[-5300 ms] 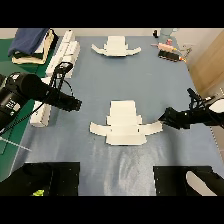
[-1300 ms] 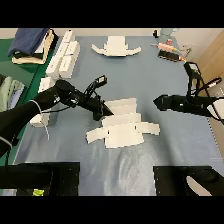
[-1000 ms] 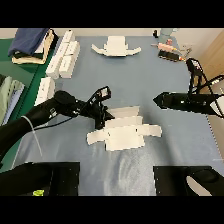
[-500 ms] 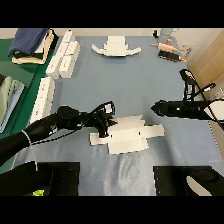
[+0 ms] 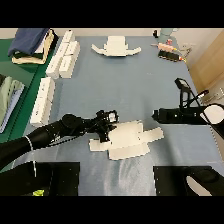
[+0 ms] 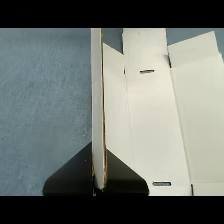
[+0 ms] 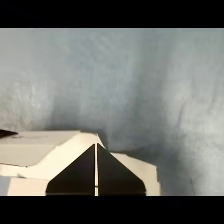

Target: Fold the box.

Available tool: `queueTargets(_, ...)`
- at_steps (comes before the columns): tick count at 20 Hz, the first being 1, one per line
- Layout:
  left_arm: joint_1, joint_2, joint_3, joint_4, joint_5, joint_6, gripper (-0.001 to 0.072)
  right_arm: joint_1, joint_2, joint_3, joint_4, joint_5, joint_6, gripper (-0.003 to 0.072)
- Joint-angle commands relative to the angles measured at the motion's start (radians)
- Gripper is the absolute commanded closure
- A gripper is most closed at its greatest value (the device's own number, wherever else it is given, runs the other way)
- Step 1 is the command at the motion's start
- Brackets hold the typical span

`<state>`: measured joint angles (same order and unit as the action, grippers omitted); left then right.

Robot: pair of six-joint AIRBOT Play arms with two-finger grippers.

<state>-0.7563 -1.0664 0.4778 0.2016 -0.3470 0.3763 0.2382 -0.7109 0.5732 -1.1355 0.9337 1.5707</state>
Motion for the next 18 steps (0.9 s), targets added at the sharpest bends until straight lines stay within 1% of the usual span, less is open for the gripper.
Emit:
queueTargets(1, -0.005, 0.004, 0.002, 0.004, 0.015, 0.02, 0.0699, 0.001, 0.0, -0.086, 0.03, 0.021, 0.001, 0.0669)
queueTargets(3, -0.004, 0.02, 0.023, 0.005, 0.014, 0.028, 0.0698, 0.001, 0.0, -0.125, 0.044, 0.021, 0.0, 0.0669)
queueTargets(6, -0.004, 0.023, 0.047, 0.006, 0.01, 0.028, 0.0696, 0.005, 0.0, -0.145, 0.042, 0.028, 0.0, 0.0669)
queueTargets(12, -0.005, 0.027, 0.057, 0.004, -0.089, 0.027, 0.0696, 0.007, -0.001, -0.215, 0.035, -0.023, 0.0, 0.0669)
queueTargets(18, -0.005, 0.065, 0.057, 0.005, -0.093, 0.027, 0.0696, 0.007, -0.001, -0.219, 0.024, -0.06, 0.005, 0.0669)
